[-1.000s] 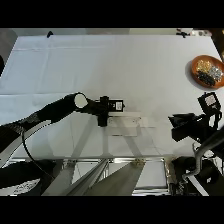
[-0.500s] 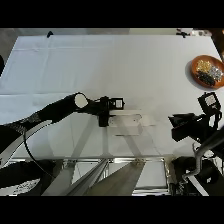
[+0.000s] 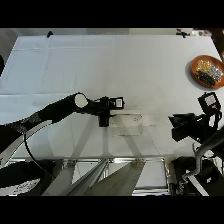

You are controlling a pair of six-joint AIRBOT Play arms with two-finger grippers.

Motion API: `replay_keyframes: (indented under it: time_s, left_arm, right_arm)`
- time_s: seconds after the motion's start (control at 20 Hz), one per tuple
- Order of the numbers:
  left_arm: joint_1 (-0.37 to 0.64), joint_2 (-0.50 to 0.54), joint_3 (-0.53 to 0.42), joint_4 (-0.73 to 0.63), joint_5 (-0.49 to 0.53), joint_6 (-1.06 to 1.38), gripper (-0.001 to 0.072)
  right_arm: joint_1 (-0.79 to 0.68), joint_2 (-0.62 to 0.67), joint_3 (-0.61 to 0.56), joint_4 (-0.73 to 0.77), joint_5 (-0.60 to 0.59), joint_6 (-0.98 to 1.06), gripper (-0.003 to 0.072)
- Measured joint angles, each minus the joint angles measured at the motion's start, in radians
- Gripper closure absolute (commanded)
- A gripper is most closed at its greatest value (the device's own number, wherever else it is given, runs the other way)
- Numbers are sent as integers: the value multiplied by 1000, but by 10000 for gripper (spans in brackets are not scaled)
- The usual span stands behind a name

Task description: Fold the box and place the chain.

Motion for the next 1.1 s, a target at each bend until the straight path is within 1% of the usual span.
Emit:
replay_keyframes:
  time_s: [1.1]
  left_arm:
    - [0, 0, 1, 24, -18, 0, 700]
  right_arm:
    - [0, 0, 0, 1, 1, 0, 489]
